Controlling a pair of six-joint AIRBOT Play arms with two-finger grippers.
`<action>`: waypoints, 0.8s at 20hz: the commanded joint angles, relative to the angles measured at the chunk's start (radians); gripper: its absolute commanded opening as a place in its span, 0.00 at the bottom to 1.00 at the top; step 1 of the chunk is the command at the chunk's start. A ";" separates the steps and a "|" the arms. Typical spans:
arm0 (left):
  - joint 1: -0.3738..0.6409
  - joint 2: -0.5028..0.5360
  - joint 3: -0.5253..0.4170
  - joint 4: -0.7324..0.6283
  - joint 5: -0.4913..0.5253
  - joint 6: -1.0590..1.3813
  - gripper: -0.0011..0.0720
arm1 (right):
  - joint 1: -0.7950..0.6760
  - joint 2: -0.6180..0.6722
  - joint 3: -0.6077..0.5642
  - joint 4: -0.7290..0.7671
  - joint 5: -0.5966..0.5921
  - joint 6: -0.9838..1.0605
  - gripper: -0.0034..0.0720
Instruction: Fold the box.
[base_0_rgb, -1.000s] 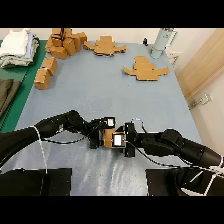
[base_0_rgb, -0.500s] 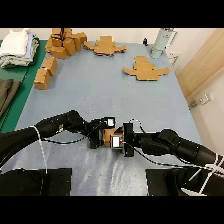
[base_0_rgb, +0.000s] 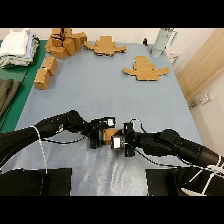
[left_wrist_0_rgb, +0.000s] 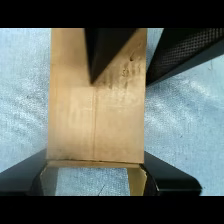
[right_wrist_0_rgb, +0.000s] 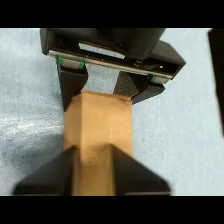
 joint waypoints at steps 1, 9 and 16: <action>0.000 0.000 0.000 0.001 0.000 0.004 0.66 | -0.001 0.016 0.001 -0.003 0.008 0.000 0.39; 0.001 0.000 0.000 0.001 0.000 0.004 0.66 | -0.001 0.048 0.001 -0.003 0.008 0.000 0.39; 0.001 0.000 0.000 0.001 0.000 0.004 0.66 | -0.001 0.063 0.001 0.009 -0.004 0.000 0.39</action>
